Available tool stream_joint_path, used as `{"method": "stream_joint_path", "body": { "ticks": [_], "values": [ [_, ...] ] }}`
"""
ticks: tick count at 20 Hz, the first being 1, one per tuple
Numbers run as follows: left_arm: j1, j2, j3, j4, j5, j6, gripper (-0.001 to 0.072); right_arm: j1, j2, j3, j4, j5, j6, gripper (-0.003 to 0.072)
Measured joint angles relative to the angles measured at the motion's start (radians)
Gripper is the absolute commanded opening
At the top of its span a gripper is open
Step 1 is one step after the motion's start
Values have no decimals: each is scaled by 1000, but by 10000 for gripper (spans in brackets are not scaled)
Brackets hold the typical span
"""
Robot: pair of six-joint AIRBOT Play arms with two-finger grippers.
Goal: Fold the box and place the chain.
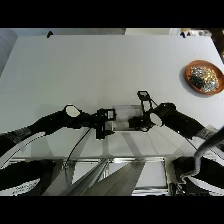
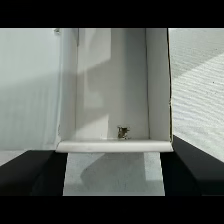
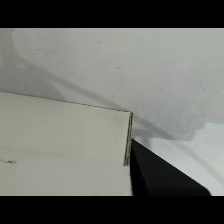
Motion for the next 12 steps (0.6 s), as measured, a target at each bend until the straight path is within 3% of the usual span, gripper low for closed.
{"method": "stream_joint_path", "body": {
  "ticks": [1, 5, 7, 10, 11, 12],
  "values": [
    [0, 0, 0, 0, 0, 0, 312, 0, 0, 0, -5, 4, 11, 178],
    [0, 0, 0, 0, 0, 0, 312, 0, -2, 0, -11, 12, 38, 134],
    [0, 0, 0, 0, 0, 0, 312, 0, -3, 0, -14, 24, 48, 27],
    [0, 0, 0, -2, 0, -5, 312, 0, -3, 0, -15, 27, 52, 29],
    [0, 0, 0, -2, 0, -5, 312, 0, -3, 0, -15, 28, 52, 94],
    [0, 0, 0, 1, 0, 2, 312, 0, -3, 0, -14, 31, 48, 207]
  ]
}}
